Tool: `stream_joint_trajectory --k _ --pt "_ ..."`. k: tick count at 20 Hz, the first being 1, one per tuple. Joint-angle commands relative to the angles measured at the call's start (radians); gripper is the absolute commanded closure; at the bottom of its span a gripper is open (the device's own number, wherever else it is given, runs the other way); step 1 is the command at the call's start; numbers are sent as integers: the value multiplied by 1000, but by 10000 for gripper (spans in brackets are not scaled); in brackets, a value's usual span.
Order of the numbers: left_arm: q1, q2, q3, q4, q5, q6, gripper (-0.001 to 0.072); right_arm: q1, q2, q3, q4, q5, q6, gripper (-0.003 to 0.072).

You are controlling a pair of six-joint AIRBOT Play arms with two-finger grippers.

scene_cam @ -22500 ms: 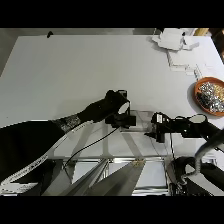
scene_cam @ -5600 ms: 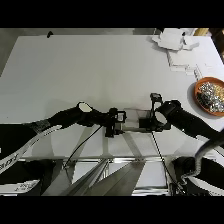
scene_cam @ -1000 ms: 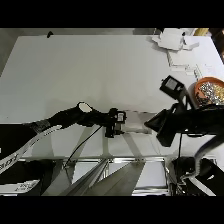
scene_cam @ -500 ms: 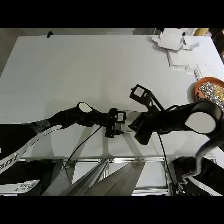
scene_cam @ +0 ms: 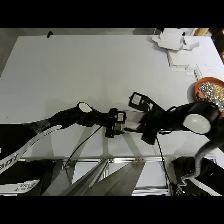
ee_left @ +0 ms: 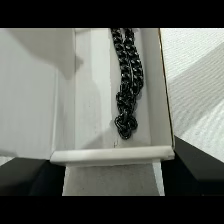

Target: Fold the box and place the chain.

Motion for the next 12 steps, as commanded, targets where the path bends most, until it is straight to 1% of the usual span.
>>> stream_joint_trajectory --k 1,2,3,4,7,9,11,12 --pt "1 0 0 0 0 0 368 -106 119 -1 -89 171 -333 443" --pt "1 0 0 0 0 0 368 -173 148 -2 -114 192 -415 494" --pt "1 0 0 0 0 0 368 -244 166 -6 -122 185 -472 514" --pt "1 0 0 0 0 0 368 -328 176 -18 -109 164 -506 513" --pt "1 0 0 0 0 0 368 -529 162 -99 26 83 -636 512" --pt "1 0 0 0 0 0 368 -596 144 -180 51 9 -762 512" --pt "1 0 0 0 0 0 368 -607 107 -240 45 -58 -840 512" --pt "1 0 0 0 0 0 368 -607 79 -259 65 -91 -865 510"
